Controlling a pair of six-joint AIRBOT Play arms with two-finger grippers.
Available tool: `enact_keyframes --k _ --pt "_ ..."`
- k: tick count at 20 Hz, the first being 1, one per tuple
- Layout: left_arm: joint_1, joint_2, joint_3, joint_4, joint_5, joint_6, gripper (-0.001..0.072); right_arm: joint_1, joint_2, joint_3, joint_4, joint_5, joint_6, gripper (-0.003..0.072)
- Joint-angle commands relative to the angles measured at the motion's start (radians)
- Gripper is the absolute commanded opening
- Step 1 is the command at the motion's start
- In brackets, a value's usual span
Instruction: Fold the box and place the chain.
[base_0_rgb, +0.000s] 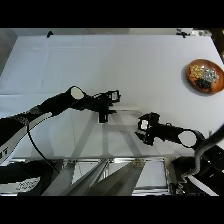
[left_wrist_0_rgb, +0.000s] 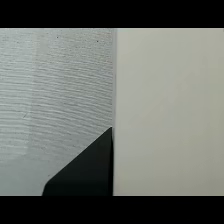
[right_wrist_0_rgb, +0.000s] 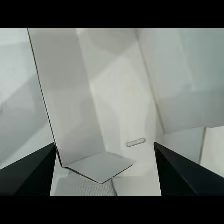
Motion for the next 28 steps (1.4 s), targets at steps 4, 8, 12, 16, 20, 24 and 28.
enact_keyframes --k 4,8,12,16,20,24,28 --pt "0.000 0.000 0.000 0.000 0.000 0.000 0.0014 -0.044 0.000 0.000 -0.012 -0.073 -0.132 0.0656" --pt "0.000 0.000 0.000 0.000 0.000 0.000 0.0014 -0.096 0.000 0.000 -0.006 -0.074 -0.296 0.0656" --pt "0.000 0.000 0.000 0.000 0.000 0.000 0.0014 -0.117 0.000 0.002 0.058 -0.068 -0.372 0.0656" --pt "0.000 0.000 0.000 0.000 0.000 0.000 0.0014 -0.117 0.000 0.002 0.103 0.026 -0.423 0.0656" --pt "0.000 0.000 0.000 0.000 0.000 0.000 0.0014 -0.117 0.000 0.000 -0.011 0.063 -0.470 0.0656" --pt "0.000 0.000 0.000 0.001 0.000 0.000 0.0014 -0.102 0.000 -0.048 -0.019 0.069 -0.466 0.0657" --pt "0.000 0.000 0.000 0.000 0.000 0.000 0.0014 -0.010 0.000 -0.057 0.090 0.016 -0.460 0.0657"
